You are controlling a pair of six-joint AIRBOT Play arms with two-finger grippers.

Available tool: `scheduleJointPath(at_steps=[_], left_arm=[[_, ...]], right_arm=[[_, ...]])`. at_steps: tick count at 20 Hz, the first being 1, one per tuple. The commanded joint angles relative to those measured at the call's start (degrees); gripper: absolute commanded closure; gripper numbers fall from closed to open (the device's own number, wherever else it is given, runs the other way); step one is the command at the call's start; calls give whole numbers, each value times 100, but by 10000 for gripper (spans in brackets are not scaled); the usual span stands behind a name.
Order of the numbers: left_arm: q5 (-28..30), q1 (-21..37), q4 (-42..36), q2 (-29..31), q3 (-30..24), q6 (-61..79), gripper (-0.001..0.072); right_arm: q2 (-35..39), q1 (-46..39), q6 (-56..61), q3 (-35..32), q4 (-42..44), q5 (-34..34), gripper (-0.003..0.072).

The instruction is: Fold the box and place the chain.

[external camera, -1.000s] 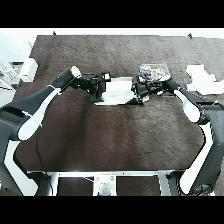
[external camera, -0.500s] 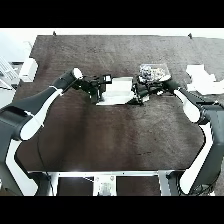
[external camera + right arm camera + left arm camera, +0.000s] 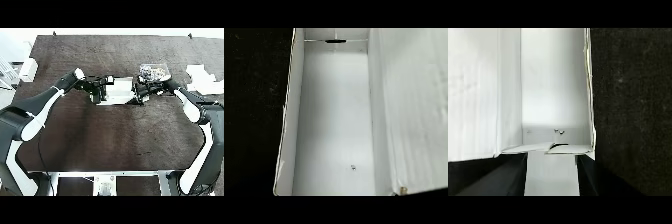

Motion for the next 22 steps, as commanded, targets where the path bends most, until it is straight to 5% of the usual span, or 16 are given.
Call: scheduleJointPath(at_steps=[1, 8, 9, 13, 15, 22], left_arm=[[61, -20, -166, -2, -2, 90, 363], [177, -17, -686, -9, -7, 374, 329], [192, -17, -769, -9, -17, 374, 205], [227, -17, -863, -103, -33, 376, 163], [238, -17, -957, -210, -33, 374, 42], [382, -17, -1019, -273, -31, 376, 46]], right_arm=[[-2, 4, 2, 2, 4, 0, 271], [-2, 4, 2, 2, 4, 0, 271], [-2, 4, 2, 2, 4, 0, 271], [-2, 4, 2, 2, 4, 0, 271], [-2, 4, 2, 2, 4, 0, 271], [-2, 4, 2, 2, 2, 0, 271]])
